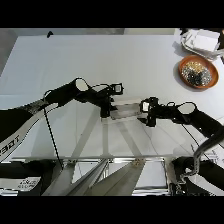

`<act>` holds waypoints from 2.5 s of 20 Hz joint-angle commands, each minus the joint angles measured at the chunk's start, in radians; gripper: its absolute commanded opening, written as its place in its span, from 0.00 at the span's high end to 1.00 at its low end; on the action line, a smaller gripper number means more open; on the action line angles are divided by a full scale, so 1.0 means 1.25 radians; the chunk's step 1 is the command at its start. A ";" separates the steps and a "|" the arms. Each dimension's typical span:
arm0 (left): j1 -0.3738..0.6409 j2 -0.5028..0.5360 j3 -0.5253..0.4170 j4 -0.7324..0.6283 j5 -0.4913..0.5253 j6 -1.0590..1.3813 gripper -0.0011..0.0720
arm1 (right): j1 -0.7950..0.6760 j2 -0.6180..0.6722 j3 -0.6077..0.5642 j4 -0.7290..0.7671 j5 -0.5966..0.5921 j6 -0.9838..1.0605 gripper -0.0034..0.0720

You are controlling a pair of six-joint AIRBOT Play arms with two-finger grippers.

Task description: Fold the box and place the chain.

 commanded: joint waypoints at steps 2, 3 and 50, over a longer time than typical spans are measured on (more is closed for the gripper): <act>-0.001 0.000 0.000 0.000 0.001 0.000 0.97 | -0.013 -0.038 0.002 0.069 0.066 -0.081 0.07; -0.001 0.000 0.000 0.000 0.001 0.000 0.97 | -0.013 -0.055 0.002 0.071 0.072 -0.087 0.07; -0.001 0.000 0.000 0.000 0.001 0.001 0.97 | -0.007 -0.134 0.003 0.105 0.118 -0.143 0.40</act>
